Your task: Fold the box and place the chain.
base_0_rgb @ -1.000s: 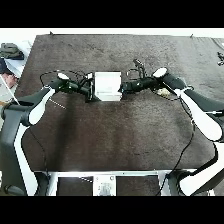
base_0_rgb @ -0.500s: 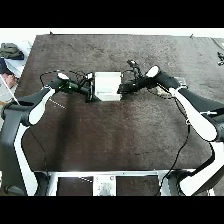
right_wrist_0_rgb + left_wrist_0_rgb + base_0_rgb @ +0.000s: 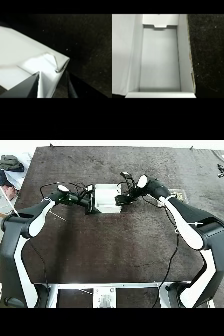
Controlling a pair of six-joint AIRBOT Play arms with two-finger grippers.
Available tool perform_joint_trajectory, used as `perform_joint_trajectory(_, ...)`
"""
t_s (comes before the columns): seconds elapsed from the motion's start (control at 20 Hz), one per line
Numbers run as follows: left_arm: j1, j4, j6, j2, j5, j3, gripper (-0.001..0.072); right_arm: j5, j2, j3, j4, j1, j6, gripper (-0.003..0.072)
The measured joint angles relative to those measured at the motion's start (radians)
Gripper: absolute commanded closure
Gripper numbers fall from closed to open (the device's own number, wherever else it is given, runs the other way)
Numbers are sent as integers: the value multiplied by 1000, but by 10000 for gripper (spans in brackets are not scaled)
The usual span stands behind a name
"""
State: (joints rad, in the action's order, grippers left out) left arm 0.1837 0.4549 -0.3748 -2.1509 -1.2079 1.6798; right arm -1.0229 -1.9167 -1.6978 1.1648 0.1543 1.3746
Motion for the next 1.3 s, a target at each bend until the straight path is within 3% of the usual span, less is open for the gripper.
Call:
perform_joint_trajectory(0.7, 0, 0, 0, 0, 0, 0, 403, -111, -85, -182, 328, 105, 282, 308)
perform_joint_trajectory(1.25, 0, 0, 0, 0, 0, 0, 403, -229, -138, -266, 412, 133, 456, 318)
perform_joint_trajectory(1.3, 0, 0, 0, 0, 0, 0, 403, -232, -138, -267, 414, 134, 464, 357)
